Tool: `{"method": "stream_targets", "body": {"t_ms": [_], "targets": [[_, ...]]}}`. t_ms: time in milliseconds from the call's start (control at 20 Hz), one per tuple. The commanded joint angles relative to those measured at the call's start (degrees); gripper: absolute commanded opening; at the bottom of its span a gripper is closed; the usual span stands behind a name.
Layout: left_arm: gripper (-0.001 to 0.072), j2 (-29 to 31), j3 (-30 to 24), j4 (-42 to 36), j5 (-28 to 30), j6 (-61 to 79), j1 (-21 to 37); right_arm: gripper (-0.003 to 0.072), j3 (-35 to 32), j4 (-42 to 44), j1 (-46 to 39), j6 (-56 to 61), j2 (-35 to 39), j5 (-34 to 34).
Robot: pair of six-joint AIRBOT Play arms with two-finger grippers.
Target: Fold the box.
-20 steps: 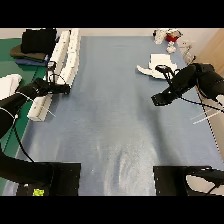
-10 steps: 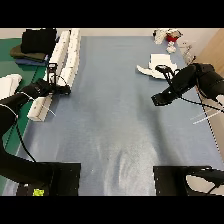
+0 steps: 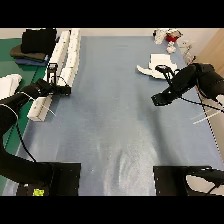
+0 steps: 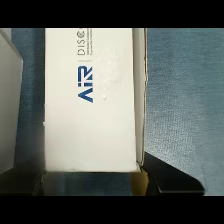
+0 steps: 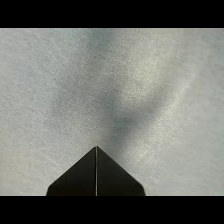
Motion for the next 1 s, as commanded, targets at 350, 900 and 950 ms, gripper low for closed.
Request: {"method": "stream_targets", "body": {"t_ms": [350, 900, 950], "targets": [[0.0515, 0.0, 0.0, -0.4, -0.6, -0.2, -0.1, 0.0003, 0.0, 0.0, 0.0, 0.0, 0.0, 0.0], [0.0698, 7.7, 0.0, 0.3, -6.7, -0.2, 0.1, 0.0003, 0.0, 0.0, 0.0, 0.0, 0.0, 0.0], [0.0698, 8.9, 0.0, 0.5, -8.3, -0.2, 0.2, 0.0003, 0.0, 0.0, 0.0, 0.0, 0.0, 0.0]]}}
